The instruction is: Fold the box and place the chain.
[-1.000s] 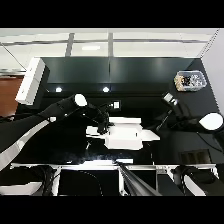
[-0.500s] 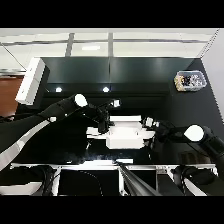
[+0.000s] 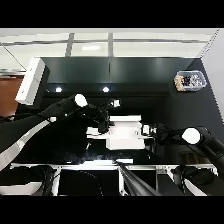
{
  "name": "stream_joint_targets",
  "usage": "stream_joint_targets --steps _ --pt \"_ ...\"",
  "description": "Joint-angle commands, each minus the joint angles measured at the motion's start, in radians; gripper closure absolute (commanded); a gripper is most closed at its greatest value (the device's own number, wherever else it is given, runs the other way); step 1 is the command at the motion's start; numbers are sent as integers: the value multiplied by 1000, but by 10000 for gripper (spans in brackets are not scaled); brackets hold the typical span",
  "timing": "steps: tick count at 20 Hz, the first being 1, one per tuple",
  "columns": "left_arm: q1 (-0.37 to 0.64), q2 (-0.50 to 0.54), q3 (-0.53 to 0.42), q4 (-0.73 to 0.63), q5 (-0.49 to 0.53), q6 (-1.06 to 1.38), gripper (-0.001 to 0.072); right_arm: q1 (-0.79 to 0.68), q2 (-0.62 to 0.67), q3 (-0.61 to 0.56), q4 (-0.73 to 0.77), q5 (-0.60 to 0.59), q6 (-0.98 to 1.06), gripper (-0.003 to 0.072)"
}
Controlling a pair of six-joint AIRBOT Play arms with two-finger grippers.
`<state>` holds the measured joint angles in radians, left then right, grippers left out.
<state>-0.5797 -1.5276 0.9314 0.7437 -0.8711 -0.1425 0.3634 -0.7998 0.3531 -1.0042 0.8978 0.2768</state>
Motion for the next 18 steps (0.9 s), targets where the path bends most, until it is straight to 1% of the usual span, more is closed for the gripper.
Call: stream_joint_targets --steps 1,5,9,13,16,18 --pt "0 0 -1 0 0 0 687 2 -1 0 -46 19 -2 2" --pt "0 0 -1 0 0 0 687 2 -1 0 -42 27 -2 2" --pt "0 0 -1 0 0 0 687 4 -1 0 83 23 -36 1" --pt "0 0 -1 0 0 0 687 75 -1 -6 96 -47 -35 1" --pt "0 0 -1 0 0 0 687 135 -1 -18 95 -147 -34 2" --pt "0 0 -1 0 0 0 687 161 -3 -20 96 -191 -31 2"
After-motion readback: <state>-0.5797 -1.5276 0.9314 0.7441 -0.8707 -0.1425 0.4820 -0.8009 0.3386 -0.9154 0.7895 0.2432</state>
